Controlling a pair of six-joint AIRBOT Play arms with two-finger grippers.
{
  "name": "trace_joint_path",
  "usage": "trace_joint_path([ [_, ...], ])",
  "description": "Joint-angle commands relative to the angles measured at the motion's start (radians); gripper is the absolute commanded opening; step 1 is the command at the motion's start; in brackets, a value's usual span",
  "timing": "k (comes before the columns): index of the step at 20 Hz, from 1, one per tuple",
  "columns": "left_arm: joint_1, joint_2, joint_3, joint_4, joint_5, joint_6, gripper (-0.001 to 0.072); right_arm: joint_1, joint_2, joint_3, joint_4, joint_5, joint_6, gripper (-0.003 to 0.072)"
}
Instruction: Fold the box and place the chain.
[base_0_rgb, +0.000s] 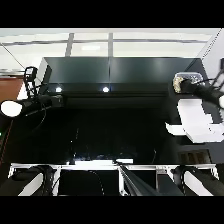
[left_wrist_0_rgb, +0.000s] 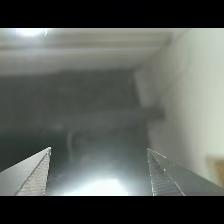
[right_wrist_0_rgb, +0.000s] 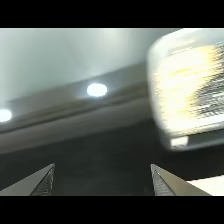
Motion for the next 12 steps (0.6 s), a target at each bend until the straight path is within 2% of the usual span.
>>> trace_joint_path([
  [1,-0.002,-0.018,0.083,0.354,-0.216,-0.283,0.0712,-0.272,-0.169,0.294,-0.418,0.305,0.201,0.0699],
  [3,-0.002,-0.019,0.084,0.398,-0.291,-0.306,0.0712,-0.442,-0.260,0.426,-0.498,0.470,0.214,0.0699],
  [6,-0.002,-0.025,0.084,0.380,-0.335,-0.307,0.0711,-0.642,-0.335,0.478,-0.497,0.571,0.180,0.0699],
  [7,-0.003,-0.025,0.084,0.373,-0.333,-0.307,0.0711,-0.698,-0.359,0.484,-0.471,0.584,0.130,0.0698],
  [8,-0.003,-0.026,0.084,0.362,-0.332,-0.306,0.0711,-0.748,-0.387,0.491,-0.377,0.614,-0.004,0.0698],
  [10,-0.003,-0.036,0.084,0.337,-0.330,-0.306,0.0711,-0.823,-0.455,0.497,-0.133,0.750,-0.315,0.0698],
  [12,-0.003,-0.051,0.084,0.321,-0.331,-0.307,0.0711,-0.845,-0.512,0.497,-0.130,0.817,-0.388,0.0698],
])
